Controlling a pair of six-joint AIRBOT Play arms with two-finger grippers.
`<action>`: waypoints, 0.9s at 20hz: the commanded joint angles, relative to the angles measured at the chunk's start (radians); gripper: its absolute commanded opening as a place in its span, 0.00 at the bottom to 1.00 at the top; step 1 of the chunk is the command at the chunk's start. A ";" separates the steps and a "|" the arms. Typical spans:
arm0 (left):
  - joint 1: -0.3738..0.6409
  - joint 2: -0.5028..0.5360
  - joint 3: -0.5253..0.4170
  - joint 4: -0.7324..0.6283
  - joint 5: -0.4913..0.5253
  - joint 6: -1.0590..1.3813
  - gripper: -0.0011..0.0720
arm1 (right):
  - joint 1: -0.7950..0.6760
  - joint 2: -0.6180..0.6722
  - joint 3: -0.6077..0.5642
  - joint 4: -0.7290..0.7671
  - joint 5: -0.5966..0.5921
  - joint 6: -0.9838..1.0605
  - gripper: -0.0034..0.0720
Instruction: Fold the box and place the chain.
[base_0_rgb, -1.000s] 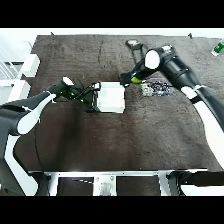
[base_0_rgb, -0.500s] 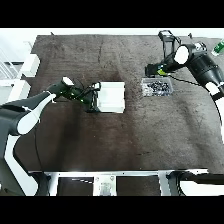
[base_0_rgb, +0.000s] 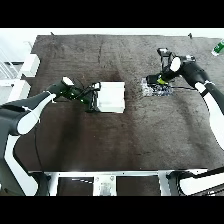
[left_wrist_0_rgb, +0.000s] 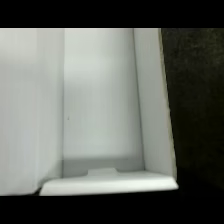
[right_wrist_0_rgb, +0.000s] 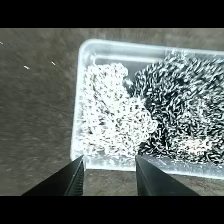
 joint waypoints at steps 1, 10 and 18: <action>0.000 0.001 0.000 0.000 0.000 0.000 0.66 | -0.011 -0.058 -0.001 0.029 -0.006 -0.018 0.50; 0.000 0.001 0.000 0.001 0.000 0.000 0.66 | -0.017 -0.127 -0.004 0.121 -0.047 -0.078 0.40; 0.000 0.001 0.000 0.001 0.000 0.000 0.66 | -0.028 -0.110 -0.004 0.117 -0.046 -0.093 0.07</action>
